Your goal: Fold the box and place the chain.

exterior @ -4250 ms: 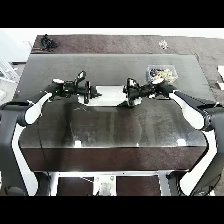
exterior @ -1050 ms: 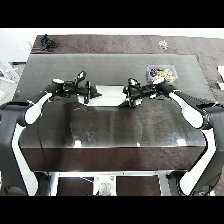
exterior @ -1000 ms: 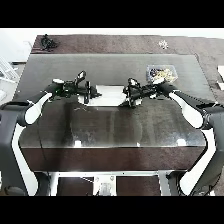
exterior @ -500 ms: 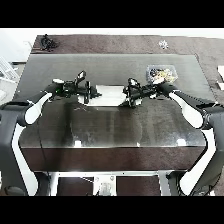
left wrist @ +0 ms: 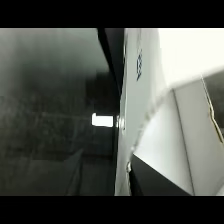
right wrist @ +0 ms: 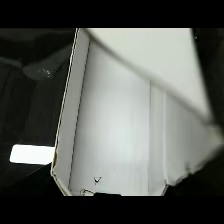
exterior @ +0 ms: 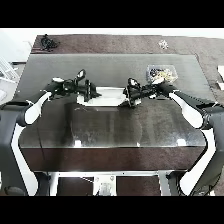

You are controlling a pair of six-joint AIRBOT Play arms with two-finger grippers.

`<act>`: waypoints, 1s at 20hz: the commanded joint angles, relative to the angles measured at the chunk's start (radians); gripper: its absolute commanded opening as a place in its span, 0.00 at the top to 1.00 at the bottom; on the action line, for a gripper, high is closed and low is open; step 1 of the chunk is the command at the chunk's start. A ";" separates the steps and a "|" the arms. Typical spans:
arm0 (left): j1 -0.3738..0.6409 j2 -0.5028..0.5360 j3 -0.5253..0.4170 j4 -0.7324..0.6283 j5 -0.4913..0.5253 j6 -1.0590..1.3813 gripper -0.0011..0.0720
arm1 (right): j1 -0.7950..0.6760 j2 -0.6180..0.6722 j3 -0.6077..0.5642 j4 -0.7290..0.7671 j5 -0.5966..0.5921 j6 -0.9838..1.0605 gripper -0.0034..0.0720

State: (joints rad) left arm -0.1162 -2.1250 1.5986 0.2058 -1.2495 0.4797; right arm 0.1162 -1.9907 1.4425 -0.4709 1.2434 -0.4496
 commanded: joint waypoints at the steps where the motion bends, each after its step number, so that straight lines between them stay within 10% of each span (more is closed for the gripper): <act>1: 0.000 0.003 0.037 -0.038 -0.053 0.002 0.54 | 0.001 0.000 0.000 -0.001 -0.001 0.000 0.19; 4: 0.000 0.005 0.070 -0.085 -0.146 0.000 0.49 | 0.001 0.000 0.000 -0.001 -0.001 0.000 0.19; 6: 0.001 0.008 0.082 -0.118 -0.202 0.000 0.17 | 0.001 0.000 0.000 -0.001 -0.001 0.000 0.19; 15: 0.089 0.091 0.092 -0.132 -0.270 0.002 0.18 | 0.001 0.000 0.000 0.000 -0.001 0.000 0.19; 20: 0.160 0.202 0.090 -0.116 -0.425 0.026 0.96 | 0.001 0.000 0.000 -0.001 -0.001 0.000 0.19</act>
State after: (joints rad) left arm 0.0086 -1.9808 1.6886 0.0814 -1.5784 0.4961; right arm 0.1162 -1.9907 1.4425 -0.4721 1.2427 -0.4496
